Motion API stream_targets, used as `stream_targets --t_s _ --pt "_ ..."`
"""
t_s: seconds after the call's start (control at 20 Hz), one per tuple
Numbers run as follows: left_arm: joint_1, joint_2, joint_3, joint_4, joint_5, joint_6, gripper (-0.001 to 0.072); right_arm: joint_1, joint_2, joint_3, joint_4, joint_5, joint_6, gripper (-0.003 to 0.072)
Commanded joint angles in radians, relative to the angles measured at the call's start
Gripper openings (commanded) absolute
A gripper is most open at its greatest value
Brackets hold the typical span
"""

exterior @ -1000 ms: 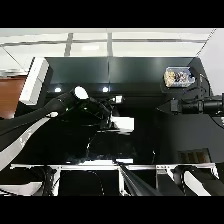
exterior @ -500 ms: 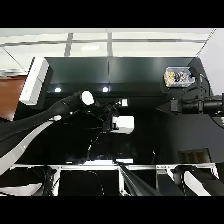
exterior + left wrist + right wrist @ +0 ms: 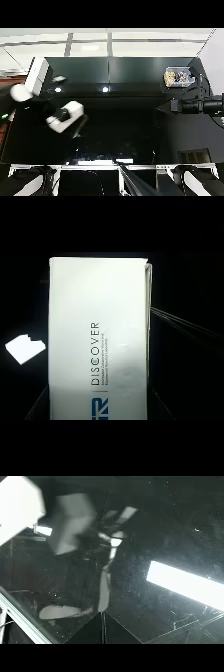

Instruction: Fold the box and place the chain.

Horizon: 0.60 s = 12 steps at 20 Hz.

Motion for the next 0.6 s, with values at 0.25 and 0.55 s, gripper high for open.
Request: stream_targets --t_s 0.25,0.55 --pt "0.780 0.156 -0.138 0.088 0.085 0.163 0.0331 0.000 0.001 0.001 -0.001 -0.043 -0.016 0.0019" --pt "0.866 0.020 -0.135 -0.308 0.240 0.597 0.0332 0.000 0.001 0.001 0.003 -0.049 0.009 0.0019"
